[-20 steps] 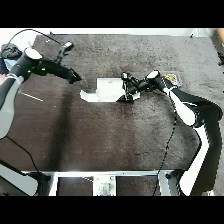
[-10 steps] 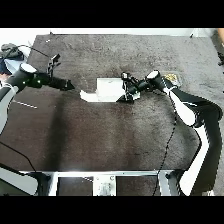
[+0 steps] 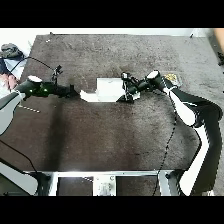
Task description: Fold the box and place the chain.
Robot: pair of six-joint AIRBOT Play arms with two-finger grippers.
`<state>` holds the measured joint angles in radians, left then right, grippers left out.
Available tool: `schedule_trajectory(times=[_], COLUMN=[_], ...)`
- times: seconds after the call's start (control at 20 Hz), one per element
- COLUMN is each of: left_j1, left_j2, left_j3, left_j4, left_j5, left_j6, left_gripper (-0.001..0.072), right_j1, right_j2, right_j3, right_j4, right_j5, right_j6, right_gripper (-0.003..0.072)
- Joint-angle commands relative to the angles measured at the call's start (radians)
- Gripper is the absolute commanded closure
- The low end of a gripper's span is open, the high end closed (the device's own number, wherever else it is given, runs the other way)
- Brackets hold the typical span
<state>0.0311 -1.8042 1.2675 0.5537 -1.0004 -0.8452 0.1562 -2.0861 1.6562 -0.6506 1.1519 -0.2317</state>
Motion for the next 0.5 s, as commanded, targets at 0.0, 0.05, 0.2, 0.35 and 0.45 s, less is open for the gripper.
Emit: schedule_trajectory(times=[0.0, 0.05, 0.2, 0.35, 0.45], left_j1=[-0.002, -0.002, -0.023, -0.069, -0.089], left_j2=[-0.039, -0.049, -0.064, -0.064, -0.064], left_j3=[-0.005, -0.005, -0.005, -0.005, -0.005], left_j4=[-0.076, -0.093, -0.154, -0.174, -0.203], left_j5=[-0.033, -0.040, -0.053, -0.036, -0.026], left_j6=[0.017, 0.020, 0.045, 0.081, 0.096], left_gripper=[0.0701, 0.0701, 0.0701, 0.0701, 0.0701], right_j1=[0.000, 0.000, 0.000, 0.000, 0.000], right_j2=[0.000, 0.000, 0.000, 0.000, 0.000], right_j3=[0.000, 0.000, 0.000, 0.000, 0.000], right_j4=[0.000, 0.000, 0.000, 0.000, 0.000], right_j5=[0.000, 0.000, 0.000, 0.000, 0.000], right_j6=[0.000, 0.000, 0.000, 0.000, 0.000], right_gripper=[0.0233, 0.0233, 0.0233, 0.0233, 0.0233])
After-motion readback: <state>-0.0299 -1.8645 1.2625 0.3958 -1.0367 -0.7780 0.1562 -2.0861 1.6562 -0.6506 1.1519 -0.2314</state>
